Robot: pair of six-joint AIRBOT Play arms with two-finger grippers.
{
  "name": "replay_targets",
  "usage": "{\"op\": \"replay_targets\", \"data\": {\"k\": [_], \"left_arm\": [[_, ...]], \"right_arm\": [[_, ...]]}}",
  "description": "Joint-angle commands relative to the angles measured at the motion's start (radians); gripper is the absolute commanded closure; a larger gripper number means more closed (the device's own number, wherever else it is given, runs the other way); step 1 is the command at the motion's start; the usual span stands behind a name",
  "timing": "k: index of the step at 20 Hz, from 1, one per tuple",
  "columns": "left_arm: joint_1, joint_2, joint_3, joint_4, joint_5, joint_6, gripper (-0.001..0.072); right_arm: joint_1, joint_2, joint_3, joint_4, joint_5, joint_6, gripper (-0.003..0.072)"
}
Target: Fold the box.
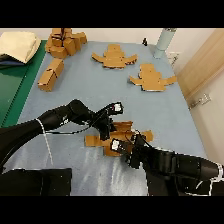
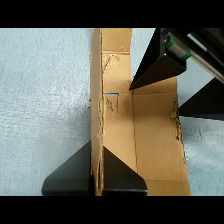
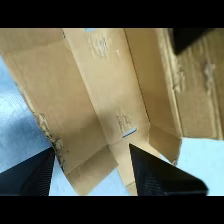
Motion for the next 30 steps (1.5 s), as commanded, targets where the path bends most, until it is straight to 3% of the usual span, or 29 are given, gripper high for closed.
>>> {"op": "replay_targets", "data": {"k": [1,5,18,22,25,30], "left_arm": [[0.0,0.0,0.001,0.0,0.0,0.0,0.0696],[0.0,0.0,0.001,0.0,0.0,0.0,0.0696],[0.0,0.0,0.001,0.0,0.001,0.0,0.0696],[0.0,0.0,0.001,0.0,0.0,0.0,0.0696],[0.0,0.0,0.001,0.0,0.0,0.0,0.0696],[0.0,0.0,0.001,0.0,0.0,0.0,0.0696]], "right_arm": [[0.0,0.008,0.019,-0.016,-0.018,0.008,-0.001],[-0.008,0.012,0.033,-0.124,-0.013,0.06,-0.001],[-0.013,0.014,0.032,-0.117,-0.019,0.074,-0.0034],[-0.074,0.054,0.03,-0.111,-0.001,0.002,-0.0034],[-0.175,0.099,0.03,0.012,0.034,-0.175,-0.0034],[-0.418,0.099,0.031,0.409,0.124,-0.706,-0.0034]]}}
